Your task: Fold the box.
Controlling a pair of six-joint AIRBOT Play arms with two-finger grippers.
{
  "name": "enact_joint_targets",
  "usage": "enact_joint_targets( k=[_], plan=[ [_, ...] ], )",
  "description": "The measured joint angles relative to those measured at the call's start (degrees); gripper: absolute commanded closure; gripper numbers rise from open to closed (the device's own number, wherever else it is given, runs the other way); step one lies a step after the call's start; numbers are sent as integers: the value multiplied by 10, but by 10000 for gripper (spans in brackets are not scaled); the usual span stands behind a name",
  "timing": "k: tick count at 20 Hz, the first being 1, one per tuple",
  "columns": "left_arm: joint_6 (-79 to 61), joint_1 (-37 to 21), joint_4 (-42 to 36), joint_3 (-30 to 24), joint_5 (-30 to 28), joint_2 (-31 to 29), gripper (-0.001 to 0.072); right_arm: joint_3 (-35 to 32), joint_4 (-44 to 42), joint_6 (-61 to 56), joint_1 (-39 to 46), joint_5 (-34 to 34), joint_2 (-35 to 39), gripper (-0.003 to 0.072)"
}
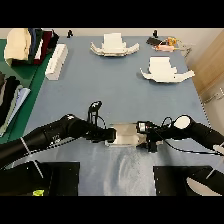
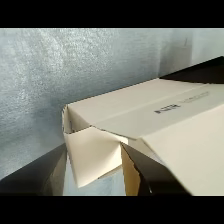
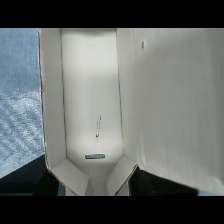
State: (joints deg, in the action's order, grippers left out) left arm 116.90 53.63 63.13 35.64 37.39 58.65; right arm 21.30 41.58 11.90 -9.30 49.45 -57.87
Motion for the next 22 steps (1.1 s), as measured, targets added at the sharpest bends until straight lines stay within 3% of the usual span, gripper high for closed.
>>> enact_joint_targets(
  k=[4,9,12,22],
  plan=[
    [88,33,89,51,40,35,232,0,0,0,0,0,0,174],
    [142,61,128,90,75,67,234,0,0,0,0,0,0,174],
    [168,72,141,99,89,77,302,0,0,0,0,0,0,174],
    [237,78,169,105,102,85,304,0,0,0,0,0,0,174]
  ],
)
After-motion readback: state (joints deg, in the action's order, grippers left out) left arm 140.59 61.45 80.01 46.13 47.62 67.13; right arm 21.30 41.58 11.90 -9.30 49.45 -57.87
